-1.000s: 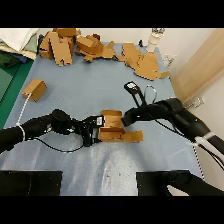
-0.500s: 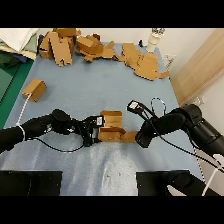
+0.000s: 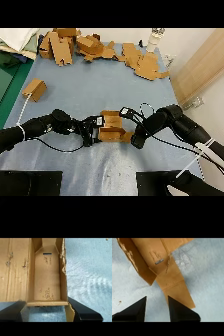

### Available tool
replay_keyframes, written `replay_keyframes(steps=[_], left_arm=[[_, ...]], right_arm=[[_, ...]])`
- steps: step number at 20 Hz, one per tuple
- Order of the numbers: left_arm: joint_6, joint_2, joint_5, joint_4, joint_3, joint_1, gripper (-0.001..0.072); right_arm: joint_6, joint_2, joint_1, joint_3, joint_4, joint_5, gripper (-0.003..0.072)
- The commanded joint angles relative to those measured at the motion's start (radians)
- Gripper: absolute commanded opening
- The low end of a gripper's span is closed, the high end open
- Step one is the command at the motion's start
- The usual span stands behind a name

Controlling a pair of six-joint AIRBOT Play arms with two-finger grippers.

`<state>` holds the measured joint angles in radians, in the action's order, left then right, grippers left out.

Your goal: Fold the box.

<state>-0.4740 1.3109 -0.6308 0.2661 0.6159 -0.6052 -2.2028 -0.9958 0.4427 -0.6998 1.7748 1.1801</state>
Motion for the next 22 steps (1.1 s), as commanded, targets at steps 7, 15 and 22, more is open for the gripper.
replay_keyframes(steps=[7,15,22], left_arm=[[0.000,0.000,0.000,0.000,0.000,0.000,0.0411],[0.000,0.000,0.000,0.000,0.000,0.000,0.0411],[0.000,0.000,-0.001,0.000,0.000,0.000,0.0411]], right_arm=[[-0.138,-0.034,0.000,0.001,0.068,-0.111,0.0435],[-0.178,-0.108,0.002,0.001,0.093,-0.201,0.0364],[-0.263,-0.130,0.032,0.001,0.152,-0.213,0.0163]])
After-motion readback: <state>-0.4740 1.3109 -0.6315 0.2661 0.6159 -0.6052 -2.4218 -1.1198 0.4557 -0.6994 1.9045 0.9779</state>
